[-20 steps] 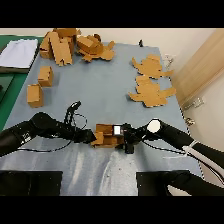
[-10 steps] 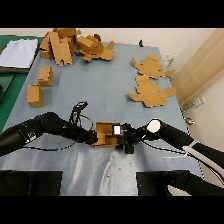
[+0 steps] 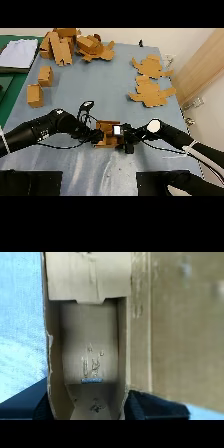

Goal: Fold the box.

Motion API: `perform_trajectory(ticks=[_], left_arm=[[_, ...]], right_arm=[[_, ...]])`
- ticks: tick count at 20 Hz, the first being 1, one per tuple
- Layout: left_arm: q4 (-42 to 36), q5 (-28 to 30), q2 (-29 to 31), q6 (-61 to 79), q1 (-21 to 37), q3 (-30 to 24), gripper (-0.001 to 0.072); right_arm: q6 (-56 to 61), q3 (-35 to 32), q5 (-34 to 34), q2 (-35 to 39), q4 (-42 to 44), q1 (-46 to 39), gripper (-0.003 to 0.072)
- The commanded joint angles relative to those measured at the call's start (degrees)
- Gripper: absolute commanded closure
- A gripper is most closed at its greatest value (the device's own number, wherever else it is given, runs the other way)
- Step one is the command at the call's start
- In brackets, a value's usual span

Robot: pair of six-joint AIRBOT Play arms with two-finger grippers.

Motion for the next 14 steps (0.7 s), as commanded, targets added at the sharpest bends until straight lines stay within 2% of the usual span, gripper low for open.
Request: perform_trajectory(ticks=[1,7,11,14], left_arm=[[3.85,0.2,-0.48,-4.68,-1.22,1.38,0.0422],[3.21,0.17,-0.63,-2.56,-1.22,1.38,0.0419],[4.11,-2.01,-3.1,-15.13,-2.23,1.4,0.042],[11.3,-3.34,-4.42,-24.61,-5.01,2.64,0.042]], right_arm=[[0.0,-0.02,0.04,0.04,0.0,0.02,0.0227],[0.0,-0.02,0.0,0.04,0.0,0.02,0.0227],[0.0,-0.02,0.0,0.04,0.0,0.02,0.0227],[0.0,-0.02,0.0,0.04,0.0,0.02,0.0227]])
